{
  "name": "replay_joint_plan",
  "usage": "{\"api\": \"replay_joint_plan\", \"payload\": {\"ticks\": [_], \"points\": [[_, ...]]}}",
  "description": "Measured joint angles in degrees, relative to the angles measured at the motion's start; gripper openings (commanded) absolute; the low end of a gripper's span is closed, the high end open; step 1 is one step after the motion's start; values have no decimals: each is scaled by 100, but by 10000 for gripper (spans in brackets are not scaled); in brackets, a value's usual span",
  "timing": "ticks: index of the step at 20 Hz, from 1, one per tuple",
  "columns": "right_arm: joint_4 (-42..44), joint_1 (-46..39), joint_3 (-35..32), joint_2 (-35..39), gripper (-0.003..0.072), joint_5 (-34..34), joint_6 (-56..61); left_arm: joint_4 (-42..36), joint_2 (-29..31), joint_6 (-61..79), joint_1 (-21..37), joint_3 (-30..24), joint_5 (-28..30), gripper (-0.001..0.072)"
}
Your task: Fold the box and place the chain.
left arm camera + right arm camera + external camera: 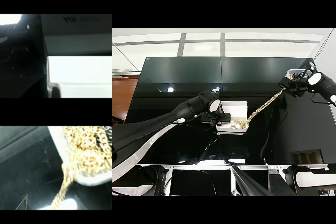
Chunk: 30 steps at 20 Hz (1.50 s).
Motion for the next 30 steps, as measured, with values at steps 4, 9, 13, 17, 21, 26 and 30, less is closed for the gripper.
{"api": "replay_joint_plan", "payload": {"ticks": [4,9,13,17,21,26,30], "points": [[11,0,295,-356,208,9,127,0,0,0,2,-2,-9,31],[-195,-11,678,-376,21,503,-278,0,0,0,2,0,-9,31],[-424,-20,1158,264,21,1008,-887,2,0,0,2,0,-9,31],[-476,-35,1499,1294,22,1517,-1394,-74,0,0,2,0,-13,31],[-76,-33,1604,2350,22,2092,-1792,-195,0,0,2,-2,-17,31],[909,-28,1644,3294,22,2614,-2201,-245,0,0,0,0,-20,31],[1416,-28,1646,3569,22,2979,-2345,-251,0,0,0,0,-24,32]]}}
